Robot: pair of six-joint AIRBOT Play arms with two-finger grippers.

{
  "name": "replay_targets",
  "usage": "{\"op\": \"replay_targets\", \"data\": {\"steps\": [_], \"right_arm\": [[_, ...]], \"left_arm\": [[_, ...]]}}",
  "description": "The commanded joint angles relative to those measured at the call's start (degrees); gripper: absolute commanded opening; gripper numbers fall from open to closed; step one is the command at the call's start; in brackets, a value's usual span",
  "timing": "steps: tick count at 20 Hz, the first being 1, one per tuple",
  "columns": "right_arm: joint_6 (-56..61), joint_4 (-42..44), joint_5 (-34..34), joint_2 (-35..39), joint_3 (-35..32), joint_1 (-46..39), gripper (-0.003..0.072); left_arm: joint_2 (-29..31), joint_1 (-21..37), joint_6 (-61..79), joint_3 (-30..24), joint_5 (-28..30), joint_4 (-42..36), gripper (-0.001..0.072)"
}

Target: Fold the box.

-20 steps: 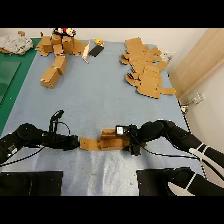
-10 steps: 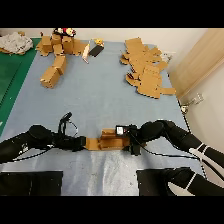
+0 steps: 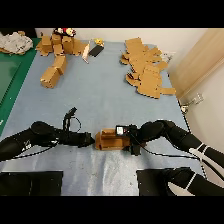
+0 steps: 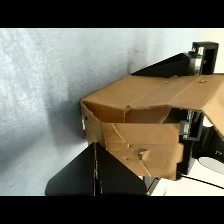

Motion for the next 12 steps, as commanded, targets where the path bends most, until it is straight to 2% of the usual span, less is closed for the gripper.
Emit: {"op": "replay_targets", "data": {"steps": [1, 3, 4, 5, 6, 7, 12], "right_arm": [[0.02, 0.02, 0.00, 0.04, -0.02, 0.04, 0.0501], [0.02, 0.02, 0.00, 0.02, -0.02, 0.02, 0.0501], [0.02, 0.02, 0.00, 0.04, -0.02, 0.02, 0.0502], [0.02, 0.02, 0.00, 0.04, -0.02, 0.02, 0.0501], [0.02, 0.02, 0.00, 0.04, -0.02, 0.02, 0.0501], [0.02, 0.02, 0.00, 0.04, -0.02, 0.04, 0.0501], [0.02, 0.02, 0.00, 0.04, -0.02, 0.04, 0.0502]], "left_arm": [[-0.55, -0.13, 2.45, 0.85, -0.79, -0.70, 0.0013], [-0.92, -0.13, 2.34, 0.87, -0.81, -0.85, 0.0016], [-0.94, -0.13, 2.34, 0.87, -1.01, -0.90, 0.0070], [-0.92, -0.13, 2.32, 0.87, -1.27, -1.11, 0.0355], [-0.92, -0.13, 2.16, 0.87, -1.31, -1.14, 0.0391], [-0.92, -0.13, 2.14, 0.87, -1.31, -1.14, 0.0308], [-0.90, -0.13, 2.16, 1.11, -2.73, -1.38, 0.0303]]}}
